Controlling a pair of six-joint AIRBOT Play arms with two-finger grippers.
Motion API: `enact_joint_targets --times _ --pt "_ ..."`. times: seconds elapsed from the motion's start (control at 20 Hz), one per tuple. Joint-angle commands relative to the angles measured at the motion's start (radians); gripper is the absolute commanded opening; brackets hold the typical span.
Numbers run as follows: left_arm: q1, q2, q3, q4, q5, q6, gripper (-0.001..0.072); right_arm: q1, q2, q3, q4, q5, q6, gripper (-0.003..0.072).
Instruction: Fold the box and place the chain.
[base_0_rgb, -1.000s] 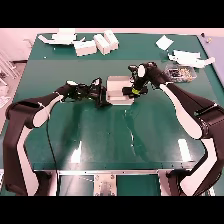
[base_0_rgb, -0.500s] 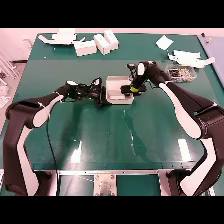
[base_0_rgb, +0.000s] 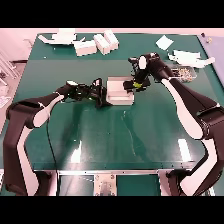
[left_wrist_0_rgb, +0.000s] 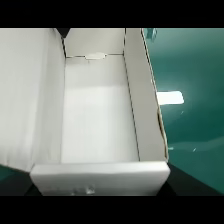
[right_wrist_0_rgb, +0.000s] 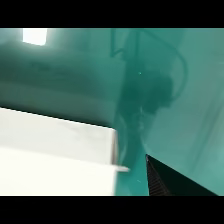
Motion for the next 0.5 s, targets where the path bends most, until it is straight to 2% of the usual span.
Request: enact_joint_targets --times 0.0,0.3,0.45 --pt "0.001 0.000 0.001 -0.002 0.003 0.000 0.0285 -0.001 0.043 0.005 -0.054 0.020 -0.007 0.0515" --pt "0.001 0.000 0.001 -0.002 0.002 0.000 0.0285 -0.026 0.204 0.005 -0.069 0.016 -0.060 0.0514" --pt "0.001 0.000 0.001 -0.001 0.002 0.000 0.0285 -0.054 0.293 0.005 -0.138 0.004 -0.111 0.0507"
